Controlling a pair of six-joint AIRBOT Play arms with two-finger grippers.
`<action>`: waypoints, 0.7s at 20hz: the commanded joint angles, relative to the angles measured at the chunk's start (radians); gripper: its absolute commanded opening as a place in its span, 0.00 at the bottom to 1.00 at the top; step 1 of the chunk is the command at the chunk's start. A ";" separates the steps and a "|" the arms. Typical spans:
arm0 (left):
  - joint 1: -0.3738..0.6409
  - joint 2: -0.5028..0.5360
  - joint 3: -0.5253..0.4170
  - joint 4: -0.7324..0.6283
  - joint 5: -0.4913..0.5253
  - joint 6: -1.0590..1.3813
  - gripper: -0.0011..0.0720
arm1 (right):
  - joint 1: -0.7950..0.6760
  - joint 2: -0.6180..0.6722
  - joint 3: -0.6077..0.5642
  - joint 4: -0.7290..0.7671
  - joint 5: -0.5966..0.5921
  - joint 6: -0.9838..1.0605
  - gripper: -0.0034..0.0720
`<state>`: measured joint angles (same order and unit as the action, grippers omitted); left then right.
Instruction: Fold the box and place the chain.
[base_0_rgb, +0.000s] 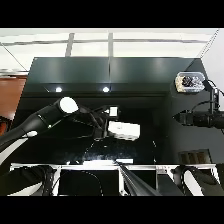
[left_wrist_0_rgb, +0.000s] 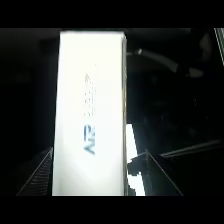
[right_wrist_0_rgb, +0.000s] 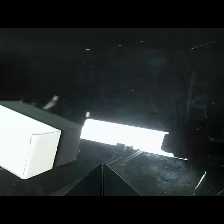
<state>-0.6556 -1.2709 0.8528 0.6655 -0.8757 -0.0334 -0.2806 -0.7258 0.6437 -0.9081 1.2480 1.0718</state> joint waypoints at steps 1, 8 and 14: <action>-0.077 -0.059 0.071 -0.012 0.105 -0.140 0.99 | -0.008 0.002 0.001 -0.009 -0.003 0.002 0.06; -0.113 -0.212 0.187 0.085 0.070 -0.288 0.99 | -0.008 0.002 0.001 -0.009 -0.002 0.002 0.06; -0.113 -0.220 0.188 0.121 0.007 -0.315 0.99 | -0.008 0.002 0.001 -0.009 0.000 0.001 0.06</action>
